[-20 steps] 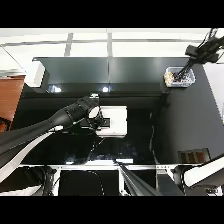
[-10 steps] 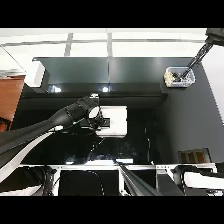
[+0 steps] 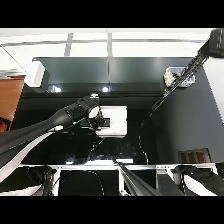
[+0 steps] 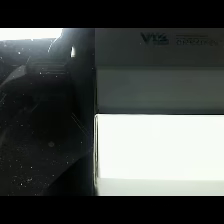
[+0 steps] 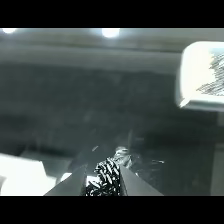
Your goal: Fold the box and place the chain.
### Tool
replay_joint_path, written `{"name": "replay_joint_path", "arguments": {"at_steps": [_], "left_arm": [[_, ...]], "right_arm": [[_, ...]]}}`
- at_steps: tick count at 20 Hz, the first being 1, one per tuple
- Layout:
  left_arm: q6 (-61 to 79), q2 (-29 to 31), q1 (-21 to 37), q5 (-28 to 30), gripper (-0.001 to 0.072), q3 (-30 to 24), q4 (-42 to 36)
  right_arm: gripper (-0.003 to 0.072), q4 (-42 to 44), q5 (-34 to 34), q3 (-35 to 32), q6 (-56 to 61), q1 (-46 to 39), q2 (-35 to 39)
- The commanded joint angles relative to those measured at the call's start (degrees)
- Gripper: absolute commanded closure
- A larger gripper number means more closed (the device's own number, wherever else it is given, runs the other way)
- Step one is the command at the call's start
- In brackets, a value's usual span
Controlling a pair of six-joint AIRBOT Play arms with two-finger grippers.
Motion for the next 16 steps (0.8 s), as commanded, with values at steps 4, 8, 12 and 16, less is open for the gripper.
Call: {"name": "replay_joint_path", "arguments": {"at_steps": [4, 8, 12, 16], "left_arm": [[0.02, 0.0, -0.04, 0.0, 0.0679, 0.0, 0.02], [0.02, 0.0, -0.04, -0.02, 0.0679, 0.0, 0.02], [0.02, 0.0, -0.04, 0.0, 0.0679, 0.0, 0.02], [0.02, 0.0, -0.04, 0.0, 0.0679, 0.0, 0.0]], "right_arm": [[0.0678, 15.17, 3.3, -2.08, -0.24, 6.36, 4.61], [0.0678, 16.92, 2.78, -2.08, -0.46, 10.75, 4.61], [0.0678, 16.94, -0.57, -2.08, -0.44, 15.15, 4.57], [0.0678, 19.26, -5.88, -2.08, -1.4, 17.57, 4.39]]}}
